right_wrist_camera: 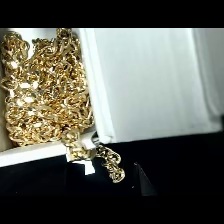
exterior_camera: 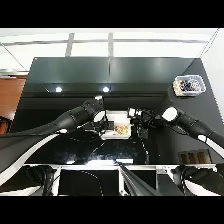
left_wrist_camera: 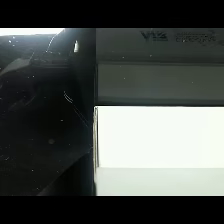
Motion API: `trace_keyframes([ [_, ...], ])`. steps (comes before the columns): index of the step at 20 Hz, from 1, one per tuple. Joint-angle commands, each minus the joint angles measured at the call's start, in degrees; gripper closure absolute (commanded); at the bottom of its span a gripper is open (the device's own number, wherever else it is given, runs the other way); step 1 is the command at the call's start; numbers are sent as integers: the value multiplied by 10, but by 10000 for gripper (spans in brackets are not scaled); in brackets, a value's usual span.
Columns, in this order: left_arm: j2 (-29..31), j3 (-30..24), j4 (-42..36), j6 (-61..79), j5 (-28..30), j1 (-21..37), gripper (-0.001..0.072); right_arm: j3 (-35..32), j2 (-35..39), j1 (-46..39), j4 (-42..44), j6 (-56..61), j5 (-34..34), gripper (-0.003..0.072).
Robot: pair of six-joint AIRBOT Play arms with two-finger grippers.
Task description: Fold the box and place the chain.
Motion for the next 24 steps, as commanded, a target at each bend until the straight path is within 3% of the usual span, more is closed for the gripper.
trace_keyframes([
  [1,0,0,0,0,0,0,679,0,0,0,-1,33,-14,203],
  [2,0,0,0,0,0,0,679,0,0,0,-1,38,-14,205],
  [3,0,0,0,0,0,0,679,0,0,0,-1,41,-14,301],
  [4,0,0,0,0,0,0,679,0,0,0,-1,42,-13,544],
  [5,0,0,0,0,0,0,679,0,0,0,-1,43,-13,664],
  [14,0,0,0,0,0,0,679,5,27,-4,-6,101,1,667],
  [21,0,0,0,0,0,0,679,50,167,-68,-45,257,162,667],
  [24,0,0,0,0,2,0,679,64,217,-75,18,319,216,667],
])
